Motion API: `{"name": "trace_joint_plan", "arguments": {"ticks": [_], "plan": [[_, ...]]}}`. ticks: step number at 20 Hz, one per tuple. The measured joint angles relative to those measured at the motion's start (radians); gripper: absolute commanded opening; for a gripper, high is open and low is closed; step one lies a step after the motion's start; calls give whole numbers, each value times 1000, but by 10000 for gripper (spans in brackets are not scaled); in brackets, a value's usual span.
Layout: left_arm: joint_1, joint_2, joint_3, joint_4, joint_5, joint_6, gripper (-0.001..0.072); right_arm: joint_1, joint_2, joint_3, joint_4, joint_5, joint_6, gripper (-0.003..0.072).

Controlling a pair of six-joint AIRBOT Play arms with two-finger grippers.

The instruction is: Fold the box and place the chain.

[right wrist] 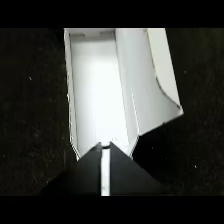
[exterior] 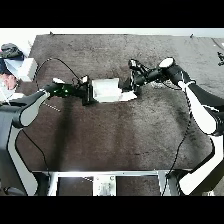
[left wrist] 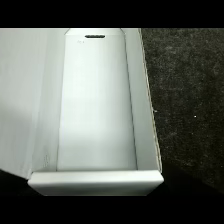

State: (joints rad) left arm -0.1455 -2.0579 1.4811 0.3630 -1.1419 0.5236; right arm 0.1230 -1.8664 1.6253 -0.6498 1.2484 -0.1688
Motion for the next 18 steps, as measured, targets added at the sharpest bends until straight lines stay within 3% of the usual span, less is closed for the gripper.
{"name": "trace_joint_plan", "arguments": {"ticks": [4,18], "plan": [[0,0,0,2,0,0,326,21,4,0,84,-11,4,13],[0,0,0,23,-2,-1,326,78,-53,0,132,-347,-165,12]]}}
